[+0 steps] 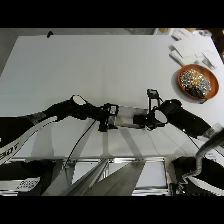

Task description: Fold the box and place the chain.

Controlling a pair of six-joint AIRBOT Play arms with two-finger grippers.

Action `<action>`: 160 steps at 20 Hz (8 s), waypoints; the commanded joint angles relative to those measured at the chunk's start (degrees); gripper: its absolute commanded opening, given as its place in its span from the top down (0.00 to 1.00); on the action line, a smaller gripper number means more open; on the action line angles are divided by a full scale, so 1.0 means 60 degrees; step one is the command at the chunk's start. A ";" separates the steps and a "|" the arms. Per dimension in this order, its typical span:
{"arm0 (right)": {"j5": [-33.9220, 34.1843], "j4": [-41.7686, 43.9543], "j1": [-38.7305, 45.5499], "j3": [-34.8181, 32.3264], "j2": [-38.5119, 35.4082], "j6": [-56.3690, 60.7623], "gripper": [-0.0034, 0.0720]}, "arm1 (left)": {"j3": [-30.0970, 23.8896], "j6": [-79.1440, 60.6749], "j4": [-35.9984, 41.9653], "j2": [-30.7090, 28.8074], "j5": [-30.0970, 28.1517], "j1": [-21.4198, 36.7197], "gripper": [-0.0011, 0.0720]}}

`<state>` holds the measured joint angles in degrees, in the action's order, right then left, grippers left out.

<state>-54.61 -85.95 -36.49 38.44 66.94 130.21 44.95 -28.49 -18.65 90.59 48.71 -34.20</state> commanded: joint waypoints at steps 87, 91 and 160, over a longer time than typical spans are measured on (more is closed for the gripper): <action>-0.1344 -0.0244 0.9224 0.4277 0.0874 -0.8127 0.93 | 0.0007 0.0004 -0.0004 0.0004 -0.0007 0.0007 0.93; -0.2583 0.0535 0.8794 0.4277 -0.1461 -0.8397 0.93 | 0.0007 0.0004 -0.0004 0.0000 -0.0004 0.0007 0.93; -0.1752 -0.2178 0.6131 0.0703 -0.3147 -0.5253 0.84 | 0.0007 0.0004 -0.0004 0.0000 -0.0004 0.0007 0.93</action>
<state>-67.79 -98.26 -5.56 43.22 45.93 102.85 44.95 -28.47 -18.65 90.59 48.69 -34.20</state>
